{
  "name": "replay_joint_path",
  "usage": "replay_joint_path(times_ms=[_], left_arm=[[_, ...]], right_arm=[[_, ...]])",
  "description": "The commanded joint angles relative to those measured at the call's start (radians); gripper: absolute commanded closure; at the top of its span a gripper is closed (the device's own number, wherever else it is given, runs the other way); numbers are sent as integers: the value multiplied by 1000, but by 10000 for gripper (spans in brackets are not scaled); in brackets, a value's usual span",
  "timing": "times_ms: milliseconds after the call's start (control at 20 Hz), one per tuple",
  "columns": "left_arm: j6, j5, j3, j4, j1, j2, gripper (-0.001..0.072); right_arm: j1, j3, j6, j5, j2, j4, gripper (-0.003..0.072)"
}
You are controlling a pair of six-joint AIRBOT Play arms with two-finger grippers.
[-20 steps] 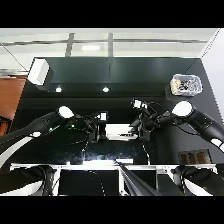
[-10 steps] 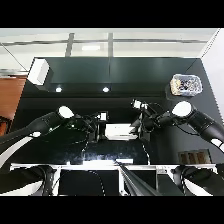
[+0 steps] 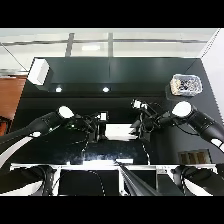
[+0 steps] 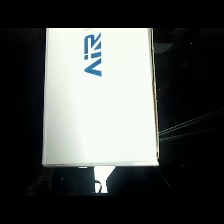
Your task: Fold the box and place the chain.
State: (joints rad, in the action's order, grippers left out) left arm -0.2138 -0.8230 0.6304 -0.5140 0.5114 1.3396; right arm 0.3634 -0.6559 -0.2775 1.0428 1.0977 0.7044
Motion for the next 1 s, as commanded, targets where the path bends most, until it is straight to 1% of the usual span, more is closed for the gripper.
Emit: replay_joint_path(times_ms=[0, 450, 750, 950], left_arm=[[0, 0, 0, 0, 0, 0, 247], [0, 0, 0, 0, 0, 0, 247], [1, 0, 0, 0, 0, 0, 247], [0, 0, 0, 0, 0, 0, 247]], right_arm=[[0, 6, -7, -9, 1, 12, 350], [0, 11, -7, -41, 10, 12, 350], [30, 11, -7, -56, 29, 11, 351], [3, 10, -32, -30, -11, 6, 350]])
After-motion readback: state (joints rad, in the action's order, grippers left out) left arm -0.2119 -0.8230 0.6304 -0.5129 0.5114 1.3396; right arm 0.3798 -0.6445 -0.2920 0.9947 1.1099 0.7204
